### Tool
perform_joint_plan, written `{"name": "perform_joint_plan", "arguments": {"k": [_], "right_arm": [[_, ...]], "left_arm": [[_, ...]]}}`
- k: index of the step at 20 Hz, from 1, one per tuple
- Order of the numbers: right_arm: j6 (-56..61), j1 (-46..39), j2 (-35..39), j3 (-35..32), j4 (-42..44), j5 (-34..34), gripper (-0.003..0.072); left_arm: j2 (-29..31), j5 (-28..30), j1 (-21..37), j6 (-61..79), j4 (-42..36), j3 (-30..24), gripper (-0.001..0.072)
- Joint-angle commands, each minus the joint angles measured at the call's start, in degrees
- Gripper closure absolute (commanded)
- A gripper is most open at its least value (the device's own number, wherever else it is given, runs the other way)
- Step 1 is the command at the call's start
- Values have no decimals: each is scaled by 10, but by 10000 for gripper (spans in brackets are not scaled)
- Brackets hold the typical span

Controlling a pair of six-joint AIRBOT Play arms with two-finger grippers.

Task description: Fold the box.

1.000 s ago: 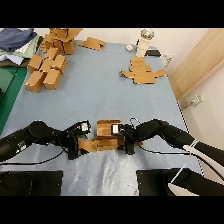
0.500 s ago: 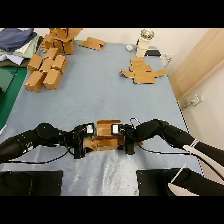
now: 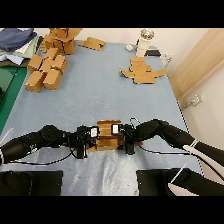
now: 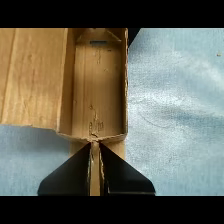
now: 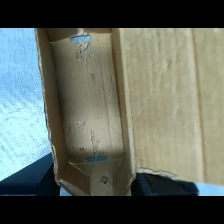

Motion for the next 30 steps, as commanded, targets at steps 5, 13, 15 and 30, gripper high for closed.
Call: {"name": "perform_joint_plan", "arguments": {"k": [5,13,15,30], "right_arm": [[0,0,0,0,0,0,242],[0,0,0,0,0,0,242],[0,0,0,0,0,0,242],[0,0,0,0,0,0,242]], "left_arm": [[-4,16,-9,15,-22,7,696],[-4,37,-30,15,-56,7,696],[-5,39,-34,14,-56,7,695],[-10,35,-32,6,-43,7,511]]}}
